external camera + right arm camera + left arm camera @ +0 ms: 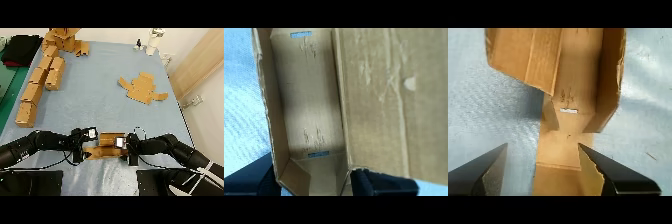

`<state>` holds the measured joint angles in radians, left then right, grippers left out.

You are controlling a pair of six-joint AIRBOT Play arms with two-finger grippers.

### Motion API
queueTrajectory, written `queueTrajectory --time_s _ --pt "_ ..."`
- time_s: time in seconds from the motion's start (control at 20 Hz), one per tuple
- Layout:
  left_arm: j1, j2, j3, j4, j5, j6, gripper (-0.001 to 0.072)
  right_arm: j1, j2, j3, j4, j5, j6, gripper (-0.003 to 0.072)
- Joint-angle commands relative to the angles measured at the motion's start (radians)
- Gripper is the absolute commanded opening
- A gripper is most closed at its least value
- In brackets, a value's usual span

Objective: Fold the box.

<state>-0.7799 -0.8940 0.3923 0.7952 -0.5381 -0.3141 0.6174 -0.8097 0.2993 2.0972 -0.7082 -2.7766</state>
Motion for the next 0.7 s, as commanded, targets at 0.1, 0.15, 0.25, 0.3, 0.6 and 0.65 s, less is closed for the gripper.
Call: queueTrajectory --time_s 0.1,0.15,0.25,0.3,0.6,0.65 --pt "-0.005 -0.008 -0.003 -0.026 -0.097 0.089 0.0702 0.000 0.000 0.000 0.000 0.000 0.000 0.0499" --pt "-0.005 -0.009 -0.003 -0.049 -0.100 0.116 0.0702 0.000 0.000 0.000 0.000 0.000 0.000 0.0499" --pt "-0.006 -0.011 -0.003 -0.128 -0.094 0.192 0.0702 0.000 0.000 0.001 0.000 0.000 0.000 0.0499" --pt "-0.006 -0.017 -0.003 -0.158 -0.089 0.209 0.0702 0.000 0.000 0.000 0.000 0.000 0.000 0.0498" --pt "-0.006 -0.066 -0.003 -0.198 -0.089 0.222 0.0451 0.000 0.000 0.001 0.000 0.000 0.000 0.0499" --pt "-0.006 -0.066 -0.003 -0.198 -0.087 0.222 0.0442 0.000 0.000 0.000 0.000 0.000 0.000 0.0499"
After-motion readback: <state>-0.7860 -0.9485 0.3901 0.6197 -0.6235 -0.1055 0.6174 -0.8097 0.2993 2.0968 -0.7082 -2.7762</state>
